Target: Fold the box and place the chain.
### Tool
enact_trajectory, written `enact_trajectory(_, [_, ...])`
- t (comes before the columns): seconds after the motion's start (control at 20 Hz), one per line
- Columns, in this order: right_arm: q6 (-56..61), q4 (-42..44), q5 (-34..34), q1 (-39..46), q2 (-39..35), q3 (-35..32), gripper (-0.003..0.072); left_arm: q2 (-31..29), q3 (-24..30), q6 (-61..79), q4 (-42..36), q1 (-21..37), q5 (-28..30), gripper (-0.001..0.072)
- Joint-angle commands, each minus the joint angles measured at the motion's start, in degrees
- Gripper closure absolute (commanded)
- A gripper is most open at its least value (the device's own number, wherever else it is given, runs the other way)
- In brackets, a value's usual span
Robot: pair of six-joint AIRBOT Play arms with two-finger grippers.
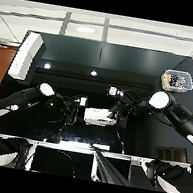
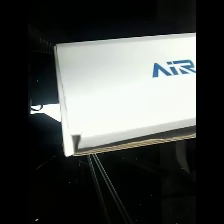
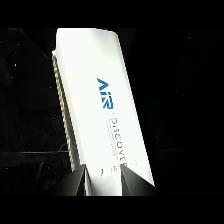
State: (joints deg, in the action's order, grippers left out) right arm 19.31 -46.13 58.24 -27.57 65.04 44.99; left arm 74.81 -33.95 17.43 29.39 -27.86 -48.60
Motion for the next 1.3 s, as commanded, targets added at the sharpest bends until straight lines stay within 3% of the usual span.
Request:
enact_trajectory(0.0, [0.09,0.00,0.22,-0.07,0.44,-0.04,0.0442,0.04,0.00,-0.02,-0.04,-0.02,0.15,0.0266])
enact_trajectory(1.25, [3.82,0.11,0.35,-2.03,0.15,-2.34,0.0440,0.04,0.00,-0.02,-0.04,-0.02,0.15,0.0265])
